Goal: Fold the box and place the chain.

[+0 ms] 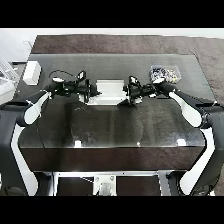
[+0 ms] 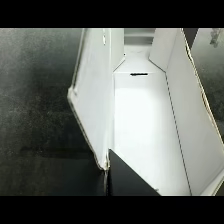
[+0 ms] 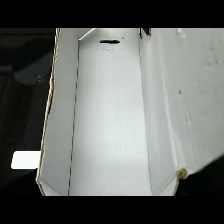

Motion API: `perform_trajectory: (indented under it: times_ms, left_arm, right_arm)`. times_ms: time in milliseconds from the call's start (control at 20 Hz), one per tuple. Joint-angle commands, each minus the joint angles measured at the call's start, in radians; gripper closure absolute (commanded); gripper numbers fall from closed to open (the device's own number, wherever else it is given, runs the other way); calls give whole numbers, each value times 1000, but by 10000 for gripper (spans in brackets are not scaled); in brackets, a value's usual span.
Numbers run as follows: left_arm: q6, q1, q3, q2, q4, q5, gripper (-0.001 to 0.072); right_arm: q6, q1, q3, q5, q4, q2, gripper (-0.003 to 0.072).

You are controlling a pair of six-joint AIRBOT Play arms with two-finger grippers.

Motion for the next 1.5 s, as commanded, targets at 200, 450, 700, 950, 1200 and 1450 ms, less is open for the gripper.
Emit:
perform_trajectory:
  times_ms: [200, 450, 700, 950, 1200, 1450]
  left_arm:
    - [0, 0, 0, -1, -2, 0, 689]
    - [0, 0, 0, -1, -5, 0, 689]
    - [0, 0, 0, -1, -5, 0, 689]
    - [0, 0, 0, -1, -5, 0, 689]
    - [0, 0, 0, -1, -5, 0, 689]
    - [0, 0, 0, -1, -5, 0, 689]
  right_arm:
    - [-4, 1, 13, 8, -38, 0, 35]
    - [-3, 12, 23, 10, -64, 0, 35]
    - [-4, 14, 23, 10, -64, 0, 103]
    - [-4, 14, 23, 10, -64, 0, 102]
    - [-3, 14, 23, 11, -63, 0, 102]
    - [-3, 14, 23, 10, -63, 0, 102]
